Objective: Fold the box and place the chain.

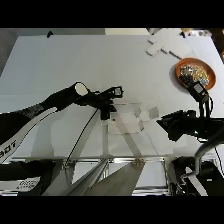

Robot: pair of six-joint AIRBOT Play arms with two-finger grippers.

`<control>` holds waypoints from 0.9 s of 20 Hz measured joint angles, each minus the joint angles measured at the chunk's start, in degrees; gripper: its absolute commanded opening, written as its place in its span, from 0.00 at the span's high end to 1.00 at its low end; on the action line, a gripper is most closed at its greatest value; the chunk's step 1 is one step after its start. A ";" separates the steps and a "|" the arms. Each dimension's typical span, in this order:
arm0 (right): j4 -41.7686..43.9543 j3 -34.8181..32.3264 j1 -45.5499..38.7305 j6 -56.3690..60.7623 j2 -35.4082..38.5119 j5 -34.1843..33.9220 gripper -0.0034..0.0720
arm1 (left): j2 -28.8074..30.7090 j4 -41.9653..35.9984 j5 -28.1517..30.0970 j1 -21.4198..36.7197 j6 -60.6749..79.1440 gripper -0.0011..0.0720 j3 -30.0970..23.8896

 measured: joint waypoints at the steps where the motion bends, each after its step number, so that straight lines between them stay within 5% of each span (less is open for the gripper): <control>1: -0.02 0.00 0.00 0.00 0.00 0.00 0.56 | 0.00 -0.02 0.00 0.00 -0.04 0.97 0.00; 12: -0.09 0.00 0.00 -6.08 0.00 -0.11 0.59 | 0.00 -0.07 -0.15 0.00 -0.20 0.97 0.00; 16: 0.59 0.00 0.13 -13.25 -0.04 -0.07 0.93 | 0.00 -0.07 -0.15 0.00 -0.20 0.97 0.00; 18: 1.53 -0.09 0.61 -16.26 -0.42 -0.07 0.93 | 0.00 -0.07 -0.15 0.00 -0.20 0.97 0.00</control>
